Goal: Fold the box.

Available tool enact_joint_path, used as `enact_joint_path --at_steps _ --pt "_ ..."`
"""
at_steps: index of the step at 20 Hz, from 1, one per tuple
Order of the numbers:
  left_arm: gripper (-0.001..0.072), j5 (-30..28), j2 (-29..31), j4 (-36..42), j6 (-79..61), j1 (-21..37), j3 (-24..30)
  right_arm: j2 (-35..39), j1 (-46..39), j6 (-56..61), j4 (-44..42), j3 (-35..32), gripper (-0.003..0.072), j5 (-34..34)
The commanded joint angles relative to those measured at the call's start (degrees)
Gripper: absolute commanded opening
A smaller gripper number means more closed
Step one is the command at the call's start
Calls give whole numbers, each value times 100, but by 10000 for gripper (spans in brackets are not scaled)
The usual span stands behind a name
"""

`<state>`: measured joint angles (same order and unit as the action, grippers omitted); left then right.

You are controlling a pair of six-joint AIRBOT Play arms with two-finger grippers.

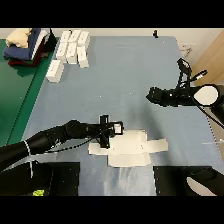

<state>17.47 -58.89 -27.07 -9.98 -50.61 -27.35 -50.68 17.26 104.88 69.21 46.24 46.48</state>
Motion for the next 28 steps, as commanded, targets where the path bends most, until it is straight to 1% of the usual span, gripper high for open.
enact_joint_path --at_steps 1,2,5,6,7,8,9,12,13,15,16,18,20,22,25,28 --pt "11 221 111 -15 341 -74 11 4 2 -66 -9 4 260 0" --pt "12 129 192 -17 334 -74 7 4 2 -98 -15 4 260 2" --pt "12 -739 702 -15 214 -72 -7 4 2 -103 -28 4 260 -2" --pt "12 -942 824 -17 2 -52 -17 4 2 -103 -33 4 260 -4" --pt "12 -960 855 -15 -275 48 -55 4 2 -103 -59 4 260 -4" --pt "11 -863 793 -15 -389 219 -120 4 2 -103 -92 4 260 -7" --pt "12 -619 656 -15 -398 472 -221 2 2 -103 -116 4 260 -11" --pt "11 330 94 -17 -520 1165 -702 4 2 -109 -114 4 260 -61" --pt "11 634 -33 -26 -649 1292 -903 4 2 -149 -116 4 260 -59" --pt "11 894 -109 -33 -706 1394 -1196 4 2 -146 -116 4 260 -61" --pt "12 1132 -129 -7 -645 1471 -1307 2 2 -146 -116 4 260 -61" --pt "12 2065 -240 -37 -431 1746 -1491 2 2 -149 -114 4 260 -74" --pt "11 2653 -422 -98 -190 2009 -1604 2 2 -149 -114 4 260 -149" --pt "11 2752 -573 -177 -179 2175 -1617 2 2 -149 -114 4 260 -260" --pt "12 2802 -800 -573 -24 2199 -1611 2 2 -149 -111 4 260 -328" --pt "11 2743 -868 -525 -24 2164 -1541 2 2 -149 -114 4 260 -348"
